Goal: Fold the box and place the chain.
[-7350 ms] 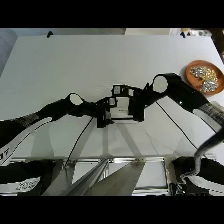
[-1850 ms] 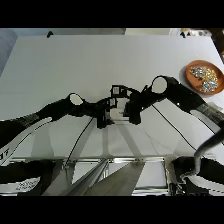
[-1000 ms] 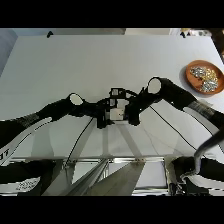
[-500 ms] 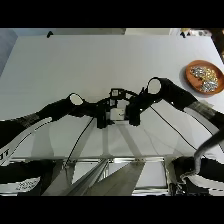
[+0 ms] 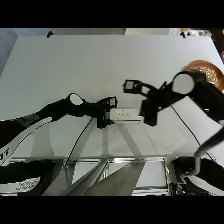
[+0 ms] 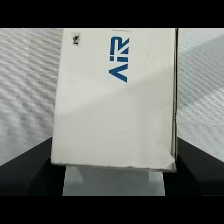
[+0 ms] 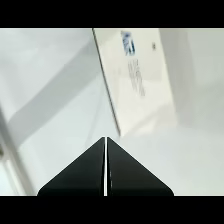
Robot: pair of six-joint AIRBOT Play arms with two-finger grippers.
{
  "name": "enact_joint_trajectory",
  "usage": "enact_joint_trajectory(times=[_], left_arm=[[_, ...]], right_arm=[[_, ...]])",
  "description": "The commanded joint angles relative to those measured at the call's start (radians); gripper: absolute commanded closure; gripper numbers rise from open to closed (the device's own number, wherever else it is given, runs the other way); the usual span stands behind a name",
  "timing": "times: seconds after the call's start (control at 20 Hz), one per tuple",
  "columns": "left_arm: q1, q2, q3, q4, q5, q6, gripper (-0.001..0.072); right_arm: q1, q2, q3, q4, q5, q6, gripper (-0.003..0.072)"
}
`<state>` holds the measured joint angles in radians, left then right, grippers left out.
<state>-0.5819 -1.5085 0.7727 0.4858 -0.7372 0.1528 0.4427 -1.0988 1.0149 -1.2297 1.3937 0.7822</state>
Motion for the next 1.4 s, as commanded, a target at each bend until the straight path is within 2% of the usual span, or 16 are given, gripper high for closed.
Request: enact_joint_trajectory(times=[0.0, 0.2, 0.45, 0.7, 0.75, 0.8, 1.05, 1.35], left_arm=[[0.001, 0.0, 0.0, 0.001, -0.001, 0.0, 0.0316], [0.0, 0.0, 0.0, 0.0, -0.004, 0.0, 0.0316], [0.0, 0.0, 0.0, 0.0, -0.009, -0.001, 0.0318], [0.002, 0.013, 0.0, 0.005, -0.008, 0.001, 0.0324], [0.005, 0.029, 0.0, 0.013, -0.003, 0.0, 0.0457], [0.01, 0.055, 0.0, 0.026, -0.003, -0.003, 0.0715], [0.093, 0.25, 0.0, 0.115, 0.0, -0.227, 0.0705], [0.342, 0.456, 0.0, 0.307, -0.008, -0.593, 0.0706]], right_arm=[[-0.109, 0.067, -0.002, -0.113, 0.169, 0.244, 0.0668], [-0.36, 0.074, -0.006, -0.212, 0.156, 0.438, 0.0668], [-0.652, 0.074, -0.015, -0.214, 0.128, 0.451, 0.0668], [-0.784, 0.074, -0.015, -0.214, 0.132, 0.451, 0.0668], [-0.789, 0.074, -0.015, -0.214, 0.132, 0.451, 0.0668], [-0.79, 0.074, -0.015, -0.214, 0.132, 0.451, 0.0668], [-0.79, 0.074, -0.015, -0.211, 0.132, 0.451, 0.0668], [-0.79, 0.074, -0.015, -0.21, 0.132, 0.451, 0.0668]])
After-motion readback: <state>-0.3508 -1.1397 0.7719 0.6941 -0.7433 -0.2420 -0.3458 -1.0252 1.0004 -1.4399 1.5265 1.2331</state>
